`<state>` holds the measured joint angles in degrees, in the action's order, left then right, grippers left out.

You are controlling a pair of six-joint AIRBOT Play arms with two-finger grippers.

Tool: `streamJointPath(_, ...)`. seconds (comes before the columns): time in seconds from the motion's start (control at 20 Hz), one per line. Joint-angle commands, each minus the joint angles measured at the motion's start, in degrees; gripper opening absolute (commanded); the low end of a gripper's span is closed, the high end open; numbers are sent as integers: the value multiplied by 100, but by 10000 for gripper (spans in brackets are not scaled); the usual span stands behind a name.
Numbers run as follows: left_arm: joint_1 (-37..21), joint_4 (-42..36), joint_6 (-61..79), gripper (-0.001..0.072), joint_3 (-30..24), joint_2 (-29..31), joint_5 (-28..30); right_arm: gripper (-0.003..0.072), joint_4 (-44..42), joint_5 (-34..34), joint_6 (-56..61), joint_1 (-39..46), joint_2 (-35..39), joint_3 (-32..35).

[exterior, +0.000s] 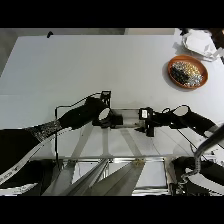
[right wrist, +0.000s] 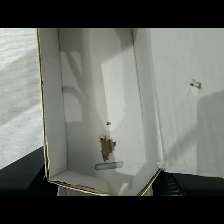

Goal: Fold the box and place the chain.

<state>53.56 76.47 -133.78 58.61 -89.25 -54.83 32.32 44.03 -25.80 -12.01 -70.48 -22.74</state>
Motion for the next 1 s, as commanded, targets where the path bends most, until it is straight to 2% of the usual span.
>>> streamJointPath(0.0,7,37,44,6,87,-20,181,459,24,9,-20,4,4,2)
streamJointPath(0.2,11,46,46,28,142,-17,138,459,24,9,-20,4,4,2)
streamJointPath(0.3,11,79,48,164,195,-20,-35,459,24,9,-20,4,4,2)
streamJointPath(0.85,17,61,490,163,485,-20,-448,459,37,9,-20,4,4,2)
streamJointPath(0.9,20,61,487,149,487,-20,-459,459,37,9,-20,4,4,2)
streamJointPath(0.95,26,66,485,102,487,-20,-457,459,37,11,-17,4,4,2)
